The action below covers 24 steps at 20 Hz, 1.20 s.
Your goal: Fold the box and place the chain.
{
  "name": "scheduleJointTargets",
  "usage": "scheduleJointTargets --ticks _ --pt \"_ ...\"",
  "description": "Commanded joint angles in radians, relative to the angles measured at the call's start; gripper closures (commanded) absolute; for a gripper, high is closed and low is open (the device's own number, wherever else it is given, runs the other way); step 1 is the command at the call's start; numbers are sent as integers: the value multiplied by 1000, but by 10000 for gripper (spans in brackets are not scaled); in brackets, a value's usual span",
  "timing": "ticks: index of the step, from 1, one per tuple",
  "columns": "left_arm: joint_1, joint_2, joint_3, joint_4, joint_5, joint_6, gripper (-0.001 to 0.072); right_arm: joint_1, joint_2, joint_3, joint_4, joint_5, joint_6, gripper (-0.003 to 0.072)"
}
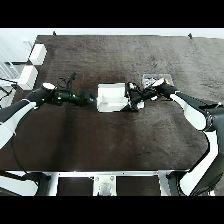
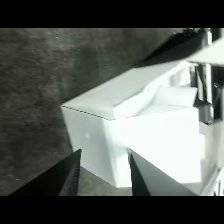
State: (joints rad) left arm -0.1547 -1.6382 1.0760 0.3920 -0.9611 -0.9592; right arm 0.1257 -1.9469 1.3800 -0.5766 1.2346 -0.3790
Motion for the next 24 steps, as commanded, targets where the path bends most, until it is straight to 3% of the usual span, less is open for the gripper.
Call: scheduleJointTargets --ticks 1,4,9,14,21,24 --pt "-9 0 2 -10 -27 9 344 1 0 0 0 0 0 119" --pt "-35 0 5 -6 -16 -16 346 1 0 0 0 0 0 119" --pt "-79 0 77 186 8 -195 347 1 0 0 0 0 0 119" --pt "-114 0 121 270 21 -306 345 1 0 0 0 0 0 119" --pt "-240 0 290 725 8 -774 345 1 0 0 0 0 0 119" --pt "-282 -1 320 831 -9 -916 344 1 0 0 0 0 0 119"
